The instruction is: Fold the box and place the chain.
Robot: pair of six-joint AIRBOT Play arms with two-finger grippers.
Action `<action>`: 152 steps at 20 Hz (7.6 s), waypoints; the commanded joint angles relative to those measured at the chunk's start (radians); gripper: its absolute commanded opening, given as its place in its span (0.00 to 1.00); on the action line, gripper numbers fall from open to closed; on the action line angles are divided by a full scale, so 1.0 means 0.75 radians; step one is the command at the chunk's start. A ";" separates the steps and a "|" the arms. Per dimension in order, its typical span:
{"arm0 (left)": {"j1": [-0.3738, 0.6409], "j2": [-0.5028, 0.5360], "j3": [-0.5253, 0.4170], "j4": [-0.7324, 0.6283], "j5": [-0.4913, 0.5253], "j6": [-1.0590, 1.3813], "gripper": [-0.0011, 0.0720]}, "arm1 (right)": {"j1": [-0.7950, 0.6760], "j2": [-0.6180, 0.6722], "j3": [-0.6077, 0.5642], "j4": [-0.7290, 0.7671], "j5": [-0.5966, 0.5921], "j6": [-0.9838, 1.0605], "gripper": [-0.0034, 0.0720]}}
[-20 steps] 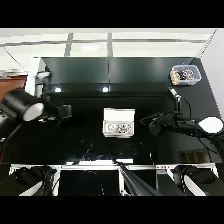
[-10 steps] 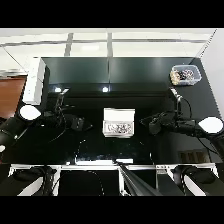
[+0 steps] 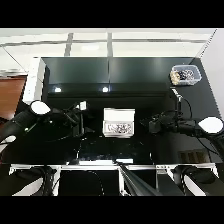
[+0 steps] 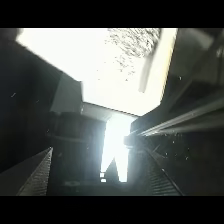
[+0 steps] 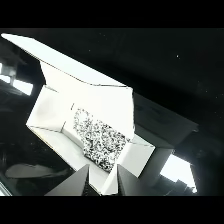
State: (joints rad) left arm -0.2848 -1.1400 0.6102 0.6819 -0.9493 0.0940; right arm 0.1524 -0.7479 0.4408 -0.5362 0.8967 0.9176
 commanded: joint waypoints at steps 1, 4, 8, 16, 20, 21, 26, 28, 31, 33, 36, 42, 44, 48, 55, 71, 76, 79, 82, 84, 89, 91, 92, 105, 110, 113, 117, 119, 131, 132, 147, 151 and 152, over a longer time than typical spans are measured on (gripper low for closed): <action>-0.031 -0.113 0.032 -0.026 0.013 0.220 0.99 | 0.000 -0.001 0.001 0.001 0.001 0.019 0.30; -0.085 -0.183 0.062 -0.057 0.014 0.220 0.99 | 0.000 -0.001 0.001 0.001 0.001 0.019 0.30; -0.134 -0.252 0.092 -0.061 0.019 0.214 0.99 | 0.000 -0.001 0.001 0.001 0.002 0.019 0.30; -0.193 -0.305 0.097 -0.197 0.071 0.215 0.99 | 0.000 -0.001 0.001 0.001 0.001 0.019 0.30; -0.228 -0.316 0.105 -0.192 0.109 0.215 0.99 | 0.000 -0.001 0.001 0.001 0.001 0.019 0.30; -0.234 -0.316 0.105 -0.191 0.114 0.215 0.99 | 0.000 -0.001 0.001 0.001 -0.004 0.019 0.30; -0.271 -0.316 0.106 -0.187 0.129 0.215 0.56 | 0.000 -0.001 0.001 0.001 -0.006 0.019 0.30; -0.271 -0.316 0.106 -0.189 0.129 0.214 0.56 | -0.001 -0.001 0.001 0.035 -0.074 0.026 0.35; -0.271 -0.316 0.106 -0.193 0.139 0.205 0.56 | 0.000 -0.004 0.021 0.360 -0.322 0.027 0.87; -0.271 -0.316 0.106 -0.193 0.158 0.188 0.56 | 0.000 -0.046 0.102 0.389 -0.372 -0.025 0.85; -0.271 -0.316 0.106 -0.199 0.190 0.157 0.56 | 0.001 -0.241 0.283 0.278 -0.304 -0.031 0.85; -0.271 -0.316 0.106 -0.197 0.214 0.130 0.56 | 0.115 -0.602 0.428 -0.104 -0.196 -0.029 0.86; -0.271 -0.316 0.106 -0.197 0.214 0.130 0.56 | 0.169 -0.602 0.429 -0.174 -0.168 -0.187 0.86; -0.271 -0.316 0.106 -0.197 0.215 0.130 0.56 | 0.185 -0.599 0.521 -0.236 0.110 -0.604 0.86; -0.271 -0.316 0.106 -0.197 0.213 0.130 0.57 | 0.209 -0.600 0.575 -0.371 0.346 -0.733 0.86; -0.271 -0.316 0.106 -0.197 0.214 0.130 0.57 | 0.290 -0.623 0.534 -0.370 0.230 -0.886 0.30; -0.271 -0.316 0.106 -0.197 0.214 0.130 0.57 | 0.291 -0.623 0.534 -0.370 0.237 -0.886 0.33; -0.271 -0.316 0.106 -0.197 0.214 0.130 0.57 | 0.291 -0.623 0.534 -0.370 0.250 -0.886 0.33; -0.271 -0.316 0.106 -0.197 0.214 0.130 0.57 | 0.291 -0.623 0.534 -0.370 0.260 -0.886 0.33; -0.271 -0.316 0.106 -0.197 0.214 0.130 0.57 | 0.291 -0.623 0.533 -0.370 0.267 -0.886 0.33; -0.271 -0.316 0.106 -0.197 0.214 0.130 0.57 | 0.291 -0.623 0.511 -0.370 0.268 -0.886 0.45; -0.271 -0.316 0.106 -0.197 0.214 0.130 0.57 | 0.291 -0.623 0.492 -0.371 0.269 -0.886 0.46; -0.271 -0.316 0.106 -0.197 0.214 0.130 0.57 | 0.291 -0.623 0.488 -0.374 0.269 -0.886 0.46; -0.271 -0.316 0.106 -0.197 0.214 0.130 0.57 | 0.242 -0.584 0.598 -0.233 0.398 0.077 0.11; -0.271 -0.316 0.106 -0.197 0.214 0.130 0.57 | 0.328 -0.586 0.529 -0.228 0.256 0.229 0.08; -0.271 -0.316 0.106 -0.197 0.214 0.130 0.57 | 0.339 -0.616 0.461 -0.229 0.107 0.289 0.08; -0.271 -0.316 0.106 -0.197 0.215 0.129 0.57 | 0.339 -0.687 0.424 -0.233 0.076 0.293 0.08; -0.271 -0.316 0.106 -0.197 0.213 0.130 0.57 | 0.339 -0.691 0.418 -0.235 0.060 0.292 0.08; -0.268 -0.315 0.108 -0.197 0.209 0.103 0.58 | 0.299 -0.614 0.539 -0.262 0.301 0.287 0.08; -0.268 -0.314 0.109 -0.196 0.207 0.103 0.62 | 0.271 -0.567 0.565 -0.290 0.354 0.288 0.08; -0.356 -0.117 0.427 0.085 0.078 -0.387 0.99 | -0.350 -0.001 0.369 -0.679 0.506 0.433 0.08; -0.528 -0.348 0.591 0.076 0.189 -0.451 0.99 | -0.350 -0.001 0.334 -0.660 0.444 0.433 0.08; -0.553 -0.395 0.616 0.076 0.205 -0.463 0.99 | -0.350 -0.001 0.334 -0.661 0.434 0.432 0.08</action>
State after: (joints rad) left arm -0.6338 -1.3418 1.0031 0.7387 -0.8455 -0.2134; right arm -0.1032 -0.7525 0.7071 -1.0363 1.2549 1.2411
